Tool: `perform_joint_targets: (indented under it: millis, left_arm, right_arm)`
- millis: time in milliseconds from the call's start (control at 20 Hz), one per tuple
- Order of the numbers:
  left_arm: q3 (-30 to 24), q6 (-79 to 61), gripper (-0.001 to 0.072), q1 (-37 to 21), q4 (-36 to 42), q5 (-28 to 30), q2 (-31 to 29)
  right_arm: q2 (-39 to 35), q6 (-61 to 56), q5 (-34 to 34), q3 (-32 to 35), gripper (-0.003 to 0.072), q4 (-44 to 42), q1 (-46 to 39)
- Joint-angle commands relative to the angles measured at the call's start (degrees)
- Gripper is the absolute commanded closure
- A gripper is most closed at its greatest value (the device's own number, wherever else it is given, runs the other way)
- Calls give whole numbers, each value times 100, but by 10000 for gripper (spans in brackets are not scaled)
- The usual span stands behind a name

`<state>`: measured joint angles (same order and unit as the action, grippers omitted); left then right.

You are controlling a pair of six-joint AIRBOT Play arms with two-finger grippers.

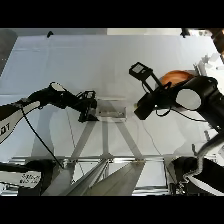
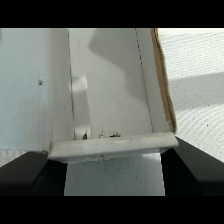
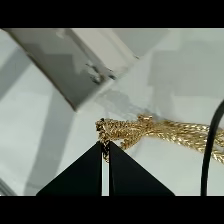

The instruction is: Fold the box and place the chain.

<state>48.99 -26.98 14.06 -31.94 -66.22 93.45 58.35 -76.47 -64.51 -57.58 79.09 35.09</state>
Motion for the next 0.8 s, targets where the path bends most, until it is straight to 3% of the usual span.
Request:
perform_joint_targets:
  millis: [0,200,450,600,750]
  left_arm:
    - [2,0,556,-2,0,0,-2]
    - [2,0,556,-2,0,0,-2]
    - [2,0,556,-2,0,-2,-2]
    - [2,0,556,-2,0,0,-2]
    - [2,0,556,-2,0,0,-2]
  right_arm:
    - [122,553,310,2,671,-909,61]
    - [444,1355,549,2,672,-1965,61]
    - [673,1580,1718,2,673,-2754,61]
    - [748,2332,1700,2,673,-3661,61]
    - [861,2487,1871,2,672,-3646,59]
